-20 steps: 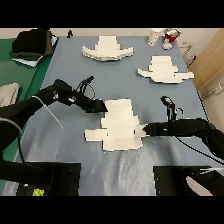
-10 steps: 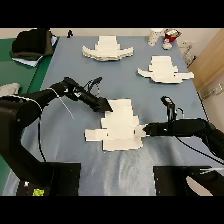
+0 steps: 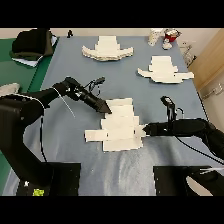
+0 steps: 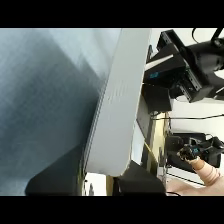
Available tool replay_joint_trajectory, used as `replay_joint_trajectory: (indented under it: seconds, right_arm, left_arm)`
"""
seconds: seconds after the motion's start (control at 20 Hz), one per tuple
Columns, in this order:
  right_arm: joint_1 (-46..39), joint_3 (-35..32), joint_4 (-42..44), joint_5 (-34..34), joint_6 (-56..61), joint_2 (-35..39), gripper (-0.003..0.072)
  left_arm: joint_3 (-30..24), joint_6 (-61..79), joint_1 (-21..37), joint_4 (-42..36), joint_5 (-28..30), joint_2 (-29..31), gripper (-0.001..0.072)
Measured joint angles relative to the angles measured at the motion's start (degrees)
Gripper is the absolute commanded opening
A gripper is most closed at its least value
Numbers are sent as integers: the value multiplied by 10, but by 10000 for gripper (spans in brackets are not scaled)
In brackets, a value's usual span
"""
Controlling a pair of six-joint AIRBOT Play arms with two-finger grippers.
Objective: Fold the box.
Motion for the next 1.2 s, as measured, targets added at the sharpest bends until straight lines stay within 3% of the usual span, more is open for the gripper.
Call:
replay_joint_trajectory:
  seconds: [0.05, 0.1, 0.35, 0.4, 0.5, 0.65, 0.85, 0.9, 0.95, 1.0, 1.2]
  right_arm:
    - [0, 0, 0, 0, 0, 0, 3]
    - [0, 0, 0, 0, 0, 0, 3]
    - [0, 0, -1, -1, 0, 0, 16]
    - [0, 0, -1, -1, 0, 0, 56]
    - [0, 0, -2, 1, 0, 0, 292]
    - [0, 3, -31, 1, 0, 0, 305]
    - [0, 27, -146, 1, 41, 0, 310]
    - [0, 37, -192, 1, 73, 0, 416]
    - [-1, 47, -237, 1, 109, 0, 601]
    - [-2, 59, -285, 1, 151, 0, 631]
    - [-13, 104, -418, 0, 313, 0, 630]
  left_arm:
    - [1, 2, -4, 2, -2, 0, 190]
    - [1, 5, -7, 4, -3, 0, 38]
    - [2, 30, -16, 20, -4, 0, 14]
    - [2, 32, -17, 22, -4, 0, 14]
    - [2, 35, -19, 28, -9, 0, 14]
    - [2, 46, -19, 27, -9, 1, 11]
    - [1, 97, -21, 26, 4, 27, 8]
    - [-1, 111, -23, 26, 12, 39, 8]
    - [-5, 127, -27, 26, 23, 54, 7]
    - [-11, 142, -31, 26, 34, 71, 7]
    - [-66, 216, -65, 26, 111, 165, 7]
